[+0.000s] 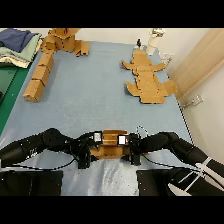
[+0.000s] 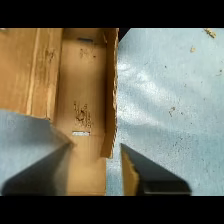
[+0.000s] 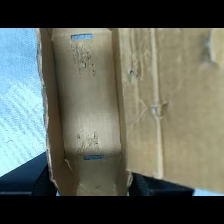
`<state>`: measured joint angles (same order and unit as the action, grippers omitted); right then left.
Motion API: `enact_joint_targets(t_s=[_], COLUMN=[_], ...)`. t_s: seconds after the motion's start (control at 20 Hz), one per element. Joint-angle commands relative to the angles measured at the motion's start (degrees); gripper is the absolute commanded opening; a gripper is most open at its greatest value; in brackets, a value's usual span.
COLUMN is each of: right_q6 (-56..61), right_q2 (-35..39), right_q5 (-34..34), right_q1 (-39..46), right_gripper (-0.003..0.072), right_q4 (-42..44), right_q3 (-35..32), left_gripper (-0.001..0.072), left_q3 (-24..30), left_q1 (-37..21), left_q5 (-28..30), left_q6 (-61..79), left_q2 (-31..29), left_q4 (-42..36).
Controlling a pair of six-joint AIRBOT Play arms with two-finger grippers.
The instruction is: Fold the box.
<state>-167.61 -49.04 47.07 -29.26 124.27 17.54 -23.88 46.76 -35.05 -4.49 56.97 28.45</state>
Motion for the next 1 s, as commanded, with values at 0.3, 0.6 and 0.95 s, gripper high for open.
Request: enact_joint_targets(t_s=[0.3, 0.6, 0.95], right_q6=[0.02, 0.02, 0.02], right_q2=[-0.04, -0.04, -0.04], right_q5=[0.0, 0.0, 0.0], right_q1=[-0.02, -0.02, -0.02], right_gripper=[0.0499, 0.0499, 0.0499], right_q4=[0.0, 0.0, 0.0], right_q3=[0.0, 0.0, 0.0], left_gripper=[0.0212, 0.0215, 0.0427], left_q3=[0.0, 0.02, 0.07], left_q1=[1.14, 1.07, 0.04], left_q5=[3.58, 2.91, 2.03], left_q6=[5.22, 4.92, -5.11], left_q2=[1.27, 1.25, 1.01], left_q4=[-1.25, -0.98, 8.9])
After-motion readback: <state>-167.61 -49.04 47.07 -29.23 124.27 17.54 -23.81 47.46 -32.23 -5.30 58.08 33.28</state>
